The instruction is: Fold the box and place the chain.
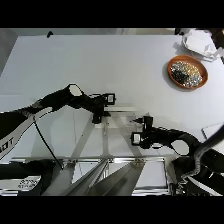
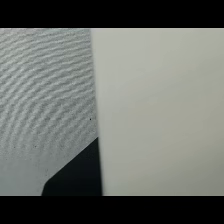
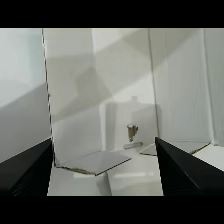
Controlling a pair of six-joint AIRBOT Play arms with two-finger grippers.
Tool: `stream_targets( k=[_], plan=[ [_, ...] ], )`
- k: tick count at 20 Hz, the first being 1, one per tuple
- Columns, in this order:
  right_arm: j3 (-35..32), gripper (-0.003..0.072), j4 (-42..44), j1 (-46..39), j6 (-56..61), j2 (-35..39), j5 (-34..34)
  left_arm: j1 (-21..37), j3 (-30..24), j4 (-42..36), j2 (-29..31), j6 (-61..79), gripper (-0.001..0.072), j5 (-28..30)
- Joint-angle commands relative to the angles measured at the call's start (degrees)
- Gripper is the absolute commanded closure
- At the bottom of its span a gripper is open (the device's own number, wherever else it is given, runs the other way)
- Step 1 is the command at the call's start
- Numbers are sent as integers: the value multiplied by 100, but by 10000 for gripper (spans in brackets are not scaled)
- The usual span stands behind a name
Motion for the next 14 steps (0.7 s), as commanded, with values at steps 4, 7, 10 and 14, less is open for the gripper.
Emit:
stream_targets(
  k=[4,7,10,14],
  plan=[
    [199,9,428,-614,63,-2,190,0,4,0,4,2,700,2],
    [199,9,721,-649,63,-4,385,0,4,0,4,2,700,2],
    [199,9,973,-708,57,-4,402,0,4,0,4,2,700,2],
    [199,8,1259,-1137,57,-98,402,0,4,0,4,2,700,2]
  ],
)
